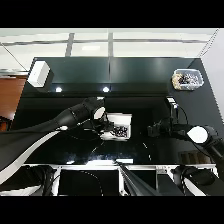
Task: Fold the box and place the chain.
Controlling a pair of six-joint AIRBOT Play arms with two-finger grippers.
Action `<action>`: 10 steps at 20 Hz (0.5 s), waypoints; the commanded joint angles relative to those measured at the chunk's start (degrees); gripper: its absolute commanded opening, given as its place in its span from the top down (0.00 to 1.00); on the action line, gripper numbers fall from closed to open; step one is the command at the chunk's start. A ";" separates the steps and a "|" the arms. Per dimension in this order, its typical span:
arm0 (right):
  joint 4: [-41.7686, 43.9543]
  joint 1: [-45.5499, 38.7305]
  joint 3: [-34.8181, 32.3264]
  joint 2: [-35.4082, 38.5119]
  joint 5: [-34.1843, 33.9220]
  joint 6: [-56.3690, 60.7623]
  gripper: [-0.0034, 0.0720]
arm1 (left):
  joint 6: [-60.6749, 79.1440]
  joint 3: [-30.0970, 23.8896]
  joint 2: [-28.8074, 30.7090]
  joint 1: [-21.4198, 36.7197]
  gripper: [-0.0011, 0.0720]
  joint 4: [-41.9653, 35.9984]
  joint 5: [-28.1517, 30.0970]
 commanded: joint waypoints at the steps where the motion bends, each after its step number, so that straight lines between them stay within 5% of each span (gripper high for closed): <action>1: -0.02 0.31 -0.09 -0.02 -0.59 0.31 0.93 | 0.66 0.15 0.02 0.44 0.94 -1.49 -0.09; 2: -0.02 0.31 -0.09 -0.02 -0.59 0.31 0.93 | 0.66 0.17 0.09 0.57 0.93 -1.95 -0.24; 4: -0.02 0.31 -0.09 -0.02 -0.59 0.31 0.93 | 0.61 0.83 0.33 0.57 0.55 -1.84 -1.88; 10: -0.74 0.26 -0.09 -0.02 -0.57 0.31 0.93 | 9.35 3.30 7.08 0.52 0.55 -0.83 -3.02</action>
